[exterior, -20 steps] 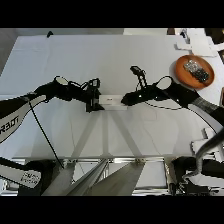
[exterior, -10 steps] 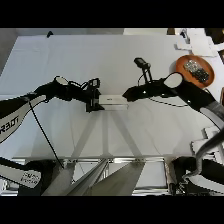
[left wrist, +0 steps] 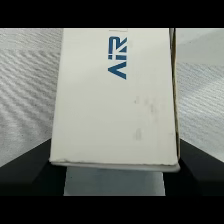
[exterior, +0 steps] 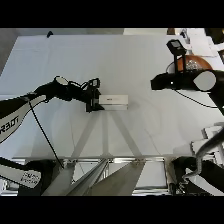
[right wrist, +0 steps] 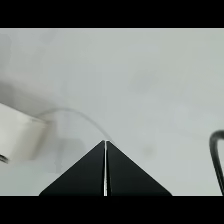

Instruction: Fold the box and place the chain.

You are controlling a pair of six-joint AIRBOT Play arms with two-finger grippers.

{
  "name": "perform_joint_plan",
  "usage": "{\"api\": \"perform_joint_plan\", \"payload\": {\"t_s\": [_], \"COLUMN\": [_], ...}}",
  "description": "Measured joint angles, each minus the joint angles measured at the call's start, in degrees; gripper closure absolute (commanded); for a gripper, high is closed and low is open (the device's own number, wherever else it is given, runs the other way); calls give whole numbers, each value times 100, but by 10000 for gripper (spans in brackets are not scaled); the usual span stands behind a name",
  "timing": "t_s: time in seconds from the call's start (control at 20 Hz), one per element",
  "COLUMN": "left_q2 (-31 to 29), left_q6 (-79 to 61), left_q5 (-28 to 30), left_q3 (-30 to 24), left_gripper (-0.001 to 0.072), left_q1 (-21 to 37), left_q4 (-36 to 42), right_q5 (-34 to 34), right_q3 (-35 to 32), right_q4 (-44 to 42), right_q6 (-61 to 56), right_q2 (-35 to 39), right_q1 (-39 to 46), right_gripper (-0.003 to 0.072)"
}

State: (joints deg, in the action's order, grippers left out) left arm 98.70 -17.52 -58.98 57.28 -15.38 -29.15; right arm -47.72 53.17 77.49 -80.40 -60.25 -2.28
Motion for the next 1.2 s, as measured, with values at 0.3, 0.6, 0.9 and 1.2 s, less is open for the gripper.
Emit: {"api": "perform_joint_plan", "payload": {"t_s": [0.3, 0.6, 0.9, 1.2], "left_q2": [0, 4, -203, -1366], "left_q6": [4, -2, -33, 28], "left_q5": [-96, -317, -291, 20], "left_q3": [0, -2, -7, -7], "left_gripper": [500, 700, 701, 701], "left_q1": [-42, -85, -87, -76], "left_q4": [-4, -13, -17, -20], "right_q5": [-643, -785, -813, -820], "right_q3": [0, 0, 0, 0], "right_q4": [1088, 1287, 1329, 1338], "right_q6": [-739, -883, -918, -916], "right_q2": [85, 98, 98, 98], "right_q1": [105, 120, 118, 120], "right_gripper": [672, 672, 672, 672]}}
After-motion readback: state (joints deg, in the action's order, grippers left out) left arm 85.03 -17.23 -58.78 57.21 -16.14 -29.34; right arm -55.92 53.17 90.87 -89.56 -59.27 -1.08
